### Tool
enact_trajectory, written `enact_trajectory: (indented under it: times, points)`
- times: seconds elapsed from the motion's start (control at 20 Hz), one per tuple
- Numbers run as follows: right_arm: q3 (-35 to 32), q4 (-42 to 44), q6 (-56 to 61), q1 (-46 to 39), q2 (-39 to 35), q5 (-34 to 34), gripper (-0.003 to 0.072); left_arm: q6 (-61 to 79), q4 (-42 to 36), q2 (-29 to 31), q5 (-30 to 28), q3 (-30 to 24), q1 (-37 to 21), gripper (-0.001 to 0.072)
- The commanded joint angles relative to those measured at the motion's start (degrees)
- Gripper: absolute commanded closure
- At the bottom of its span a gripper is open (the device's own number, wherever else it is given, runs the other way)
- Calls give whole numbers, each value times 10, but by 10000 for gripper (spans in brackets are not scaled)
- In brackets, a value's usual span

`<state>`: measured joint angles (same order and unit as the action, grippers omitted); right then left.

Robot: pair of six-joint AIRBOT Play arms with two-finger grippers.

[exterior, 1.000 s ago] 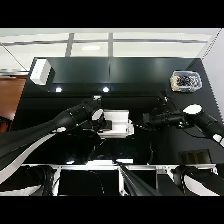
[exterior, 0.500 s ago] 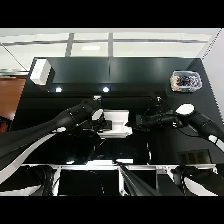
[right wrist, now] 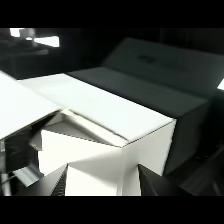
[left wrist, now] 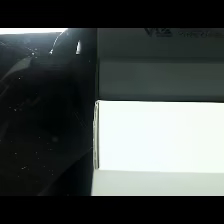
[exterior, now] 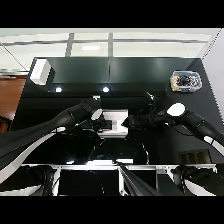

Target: Fold the box and place the chain.

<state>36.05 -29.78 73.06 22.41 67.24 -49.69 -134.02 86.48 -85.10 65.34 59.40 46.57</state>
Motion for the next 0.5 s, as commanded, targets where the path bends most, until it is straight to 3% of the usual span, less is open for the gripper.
enact_trajectory:
  times: [0.0, 0.45]
  points:
    - [8, -76, 69, 19, 1, 18, 216, 1, 0, 0, -2, 0, 0, 681]
    - [10, -99, 118, 73, 12, 83, 216, 1, 0, 0, -2, 0, 0, 681]
